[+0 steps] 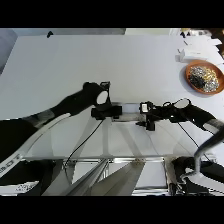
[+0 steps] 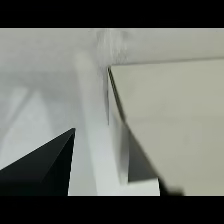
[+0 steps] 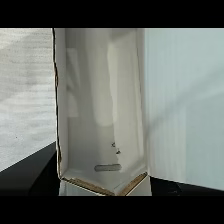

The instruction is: Fold the box and place the chain.

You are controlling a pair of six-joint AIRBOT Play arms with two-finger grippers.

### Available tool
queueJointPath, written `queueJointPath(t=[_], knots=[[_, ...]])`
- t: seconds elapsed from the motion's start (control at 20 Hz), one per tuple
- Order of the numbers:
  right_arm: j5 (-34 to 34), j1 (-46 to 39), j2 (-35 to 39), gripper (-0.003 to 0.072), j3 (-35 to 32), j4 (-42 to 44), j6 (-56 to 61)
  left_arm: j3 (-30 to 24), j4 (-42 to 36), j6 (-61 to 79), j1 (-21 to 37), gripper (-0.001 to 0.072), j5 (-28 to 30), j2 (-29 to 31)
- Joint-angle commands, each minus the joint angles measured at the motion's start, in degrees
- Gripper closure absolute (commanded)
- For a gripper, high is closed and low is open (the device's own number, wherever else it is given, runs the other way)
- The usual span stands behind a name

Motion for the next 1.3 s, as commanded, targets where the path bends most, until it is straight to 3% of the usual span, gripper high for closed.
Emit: queueJointPath(t=[0.0, 0.15, 0.25, 0.35, 0.55, 0.65, 0.8, 0.95, 1.25], knots=[[0.1, 0.0, 0.0, 0.0289, 0.0, 0.0, -0.1, 0.0, 0.2, 9.1, 3.5, 0.0174, -2.0, 5.9], [0.1, 0.0, 0.0, 0.0289, 0.0, 0.0, -0.1, -0.1, -0.3, 25.0, 6.4, 0.0168, -4.6, 11.9], [0.1, 0.0, 0.0, 0.0289, 0.0, 0.0, -0.1, -1.7, -4.1, 48.7, 7.3, 0.0055, -6.8, 14.9], [0.1, 0.0, 0.0, 0.0289, 0.0, 0.0, -0.1, -7.4, -8.2, 71.5, 8.0, 0.0055, -5.7, 17.6], [0.1, 0.0, 0.0, 0.0289, 0.0, 0.1, -0.1, -23.4, -22.3, 116.3, 11.3, 0.0053, 6.0, 20.2], [0.1, 0.0, 0.0, 0.0289, 0.0, 0.0, -0.1, -28.3, -30.1, 136.0, 12.2, 0.0054, 12.3, 19.4], [0.1, 0.0, 0.0, 0.0289, 0.0, 0.0, -0.1, -29.5, -40.3, 144.2, 13.0, 0.0027, 19.8, 15.0], [0.1, 0.0, 0.0, 0.0289, 0.0, 0.0, -0.1, -29.4, -50.2, 149.3, 13.6, 0.001, 22.9, 9.7], [0.1, 0.0, 0.0, 0.0289, 0.0, 0.1, -0.1, -29.4, -53.2, 152.2, 14.3, 0.001, 22.4, 7.1]])
